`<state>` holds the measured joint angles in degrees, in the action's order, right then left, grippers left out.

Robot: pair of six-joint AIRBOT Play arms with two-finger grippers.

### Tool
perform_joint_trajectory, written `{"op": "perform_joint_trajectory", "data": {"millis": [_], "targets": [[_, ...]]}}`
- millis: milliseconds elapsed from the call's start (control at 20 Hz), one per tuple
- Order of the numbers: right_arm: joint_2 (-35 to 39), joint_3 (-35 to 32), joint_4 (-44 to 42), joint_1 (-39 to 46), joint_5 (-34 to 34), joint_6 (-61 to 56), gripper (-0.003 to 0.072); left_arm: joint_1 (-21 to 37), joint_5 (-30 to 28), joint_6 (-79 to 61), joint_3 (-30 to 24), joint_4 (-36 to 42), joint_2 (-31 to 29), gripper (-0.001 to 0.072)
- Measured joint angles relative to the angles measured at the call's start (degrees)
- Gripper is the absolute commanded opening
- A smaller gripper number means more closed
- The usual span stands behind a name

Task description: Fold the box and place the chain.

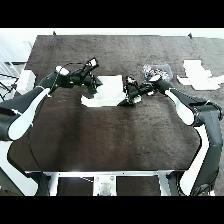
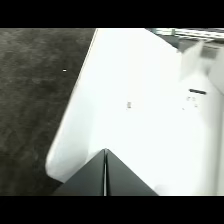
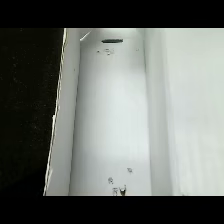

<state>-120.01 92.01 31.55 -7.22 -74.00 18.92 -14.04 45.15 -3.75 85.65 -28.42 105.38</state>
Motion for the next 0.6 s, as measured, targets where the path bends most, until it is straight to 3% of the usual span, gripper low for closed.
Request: {"op": "perform_joint_trajectory", "data": {"millis": [600], "targets": [[0.0, 0.0, 0.0, 0.0, 0.0, 0.0, 0.0586, 0.0, -1.4, -0.7, 0.0, 0.8, 4.0, 0.0016]]}}
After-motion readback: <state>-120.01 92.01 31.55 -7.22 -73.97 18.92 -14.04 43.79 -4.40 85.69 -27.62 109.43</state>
